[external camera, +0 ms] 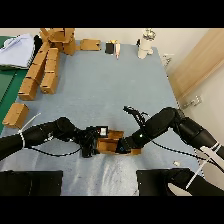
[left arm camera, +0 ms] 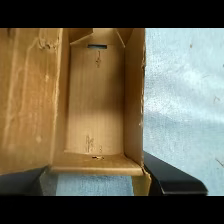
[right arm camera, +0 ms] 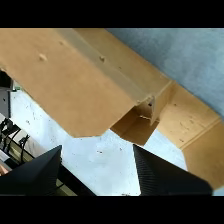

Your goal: Fold the box.

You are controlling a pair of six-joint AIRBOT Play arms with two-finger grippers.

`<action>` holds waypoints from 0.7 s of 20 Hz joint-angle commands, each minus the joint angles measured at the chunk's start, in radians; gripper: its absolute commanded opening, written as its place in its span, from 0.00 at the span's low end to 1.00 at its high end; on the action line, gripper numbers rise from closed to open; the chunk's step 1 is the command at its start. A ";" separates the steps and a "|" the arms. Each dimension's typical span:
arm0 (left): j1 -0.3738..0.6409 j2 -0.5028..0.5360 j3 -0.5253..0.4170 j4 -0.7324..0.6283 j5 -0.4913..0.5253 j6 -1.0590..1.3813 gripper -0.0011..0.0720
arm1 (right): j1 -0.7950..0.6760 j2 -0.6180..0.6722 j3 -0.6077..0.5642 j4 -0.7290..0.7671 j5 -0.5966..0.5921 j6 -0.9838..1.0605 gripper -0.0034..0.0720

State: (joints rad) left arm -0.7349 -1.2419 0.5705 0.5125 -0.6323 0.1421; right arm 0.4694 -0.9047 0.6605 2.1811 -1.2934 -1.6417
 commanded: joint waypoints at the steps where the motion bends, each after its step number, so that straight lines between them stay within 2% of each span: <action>1: -0.001 0.002 0.000 0.023 0.081 -0.006 0.85 | 0.000 0.001 0.001 0.000 0.019 0.000 0.99; 9: -0.001 0.002 0.000 0.023 0.080 0.004 0.85 | 0.000 0.001 0.001 0.000 0.105 0.000 0.99; 14: -0.001 0.002 0.000 0.023 0.072 0.003 0.85 | 0.000 0.001 0.001 0.000 0.108 0.000 0.99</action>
State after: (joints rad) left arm -0.7372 -1.2411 0.5697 0.5343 -0.5571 0.1455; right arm 0.4694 -0.9047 0.6605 2.1811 -1.1942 -1.6417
